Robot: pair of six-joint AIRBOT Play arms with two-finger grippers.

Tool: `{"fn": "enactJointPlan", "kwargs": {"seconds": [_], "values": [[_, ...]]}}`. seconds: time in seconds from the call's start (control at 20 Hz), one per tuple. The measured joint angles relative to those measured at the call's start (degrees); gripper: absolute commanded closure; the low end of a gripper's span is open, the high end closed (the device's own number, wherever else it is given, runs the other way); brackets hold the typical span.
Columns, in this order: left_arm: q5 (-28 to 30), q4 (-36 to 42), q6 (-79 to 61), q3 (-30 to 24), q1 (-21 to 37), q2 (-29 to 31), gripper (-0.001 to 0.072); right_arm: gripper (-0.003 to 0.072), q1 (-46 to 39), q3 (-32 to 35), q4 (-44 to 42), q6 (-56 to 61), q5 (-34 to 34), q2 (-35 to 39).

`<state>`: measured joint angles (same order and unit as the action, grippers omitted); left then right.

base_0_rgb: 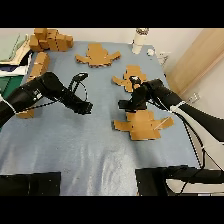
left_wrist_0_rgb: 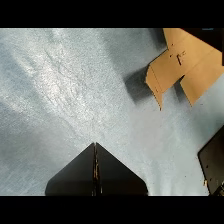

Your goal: Fold the box.

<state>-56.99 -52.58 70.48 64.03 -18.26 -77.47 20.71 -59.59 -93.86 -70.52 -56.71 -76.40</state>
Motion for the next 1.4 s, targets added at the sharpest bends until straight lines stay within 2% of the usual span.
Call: {"fn": "enactJointPlan", "kwargs": {"seconds": [0.85,0.95,1.1,1.15,1.2,1.25,1.4], "values": [[1.2,0.1,0.0,0.0,0.0,0.0,0.0696,0.0682,0.0,-0.1,0.0,0.0,-0.2,0.0],[2.5,0.1,0.0,0.0,0.0,0.0,0.0696,0.0683,-0.3,-1.5,1.9,-0.5,-2.7,0.0],[3.6,0.2,0.0,0.0,0.0,0.0,0.0696,0.068,-2.6,-6.0,15.4,-1.4,-13.4,0.4],[3.8,0.2,0.0,0.0,0.0,0.0,0.0695,0.0559,-4.4,-7.3,20.6,-1.9,-17.3,0.6],[4.0,0.2,0.0,0.0,0.0,0.0,0.0696,0.0298,-6.7,-8.2,25.0,-2.7,-20.8,0.8],[4.2,0.2,0.0,0.0,0.0,0.0,0.0696,0.0177,-9.4,-8.8,27.9,-3.5,-23.5,0.9],[5.1,0.3,0.0,0.0,0.0,0.0,0.0694,0.0168,-19.0,-9.8,28.0,-7.5,-27.5,0.8]]}}
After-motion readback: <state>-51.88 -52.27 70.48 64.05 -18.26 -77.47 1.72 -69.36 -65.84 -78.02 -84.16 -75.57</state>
